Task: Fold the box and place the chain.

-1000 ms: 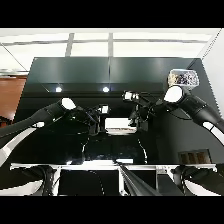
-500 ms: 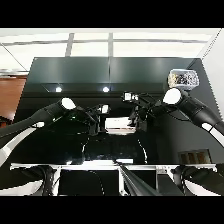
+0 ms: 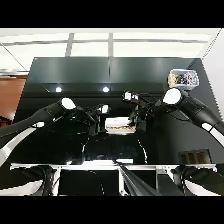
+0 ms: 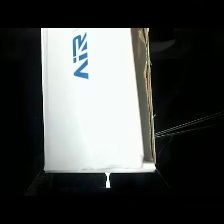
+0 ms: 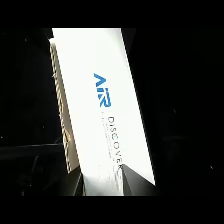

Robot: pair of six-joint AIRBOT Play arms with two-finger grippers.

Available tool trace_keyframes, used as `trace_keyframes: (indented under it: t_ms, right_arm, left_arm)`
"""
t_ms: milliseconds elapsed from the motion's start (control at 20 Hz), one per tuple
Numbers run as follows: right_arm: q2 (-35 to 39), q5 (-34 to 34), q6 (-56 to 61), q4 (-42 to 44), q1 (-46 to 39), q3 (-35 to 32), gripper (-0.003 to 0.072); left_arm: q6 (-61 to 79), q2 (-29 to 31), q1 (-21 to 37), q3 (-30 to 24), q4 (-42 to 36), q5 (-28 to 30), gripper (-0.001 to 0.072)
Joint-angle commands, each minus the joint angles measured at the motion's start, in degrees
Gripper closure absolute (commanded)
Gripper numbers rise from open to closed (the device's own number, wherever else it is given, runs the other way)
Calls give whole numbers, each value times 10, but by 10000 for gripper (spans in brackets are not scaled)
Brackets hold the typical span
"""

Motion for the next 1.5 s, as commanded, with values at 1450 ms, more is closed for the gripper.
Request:
trace_keyframes:
  t_ms: [1450]
  right_arm:
    - [0,44,38,2,0,0,364]
  left_arm:
    - [1,0,0,0,0,0,302]
